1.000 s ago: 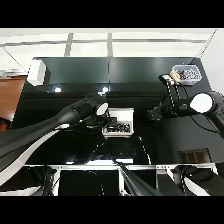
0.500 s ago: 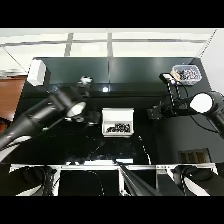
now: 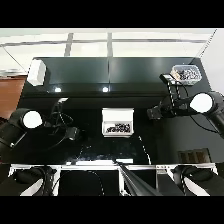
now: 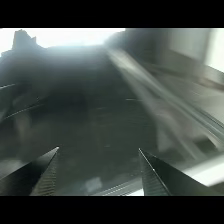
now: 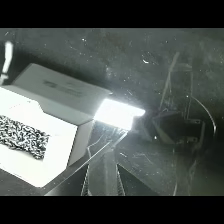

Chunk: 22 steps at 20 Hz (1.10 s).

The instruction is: Fold the box and place the chain.

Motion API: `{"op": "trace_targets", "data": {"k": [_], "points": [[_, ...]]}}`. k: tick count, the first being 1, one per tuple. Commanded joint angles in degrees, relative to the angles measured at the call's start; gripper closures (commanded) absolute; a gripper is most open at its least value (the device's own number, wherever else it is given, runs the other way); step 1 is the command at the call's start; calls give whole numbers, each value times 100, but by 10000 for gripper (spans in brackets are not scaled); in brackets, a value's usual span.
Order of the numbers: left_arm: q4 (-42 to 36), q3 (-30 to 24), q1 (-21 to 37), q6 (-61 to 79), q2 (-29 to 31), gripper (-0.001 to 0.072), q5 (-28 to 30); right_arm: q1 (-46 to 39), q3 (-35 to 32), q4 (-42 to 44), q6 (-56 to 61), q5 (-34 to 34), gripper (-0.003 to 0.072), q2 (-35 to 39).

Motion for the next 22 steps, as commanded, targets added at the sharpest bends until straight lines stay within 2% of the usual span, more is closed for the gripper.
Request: {"op": "trace_targets", "data": {"k": [1, 2, 3, 4, 7, 11, 15, 17, 22], "points": [[-1823, -439, 140, 3226, 63, 148, 951, -2, -2, 7, 199, 0, 476, 4], [-1836, -442, 52, 3821, 46, 147, 1152, -2, -2, 7, 199, -7, 476, 4], [-1840, -442, -33, 4483, 42, 109, 1333, -2, -2, 4, 201, -7, 476, 4], [-1840, -439, -151, 5300, 42, -9, 1467, -2, -2, 7, 223, -2, 476, 4], [-1884, -387, -529, 7805, -7, -10, 1436, -2, -2, 7, 341, 9, 476, 4], [-2459, -249, -479, 9169, -739, -10, 1443, -2, -2, 7, 481, -9, 476, 4], [-3261, 2, -129, 9993, -1661, -6, 1451, -2, 0, 9, 503, 7, 476, 4], [-3040, 157, -179, 9989, -1969, -4, 1493, -2, -2, 9, 564, 4, 476, 4], [-3189, 387, -201, 9947, -2286, -4, 1637, 0, -2, 7, 671, -11, 477, 4]]}}
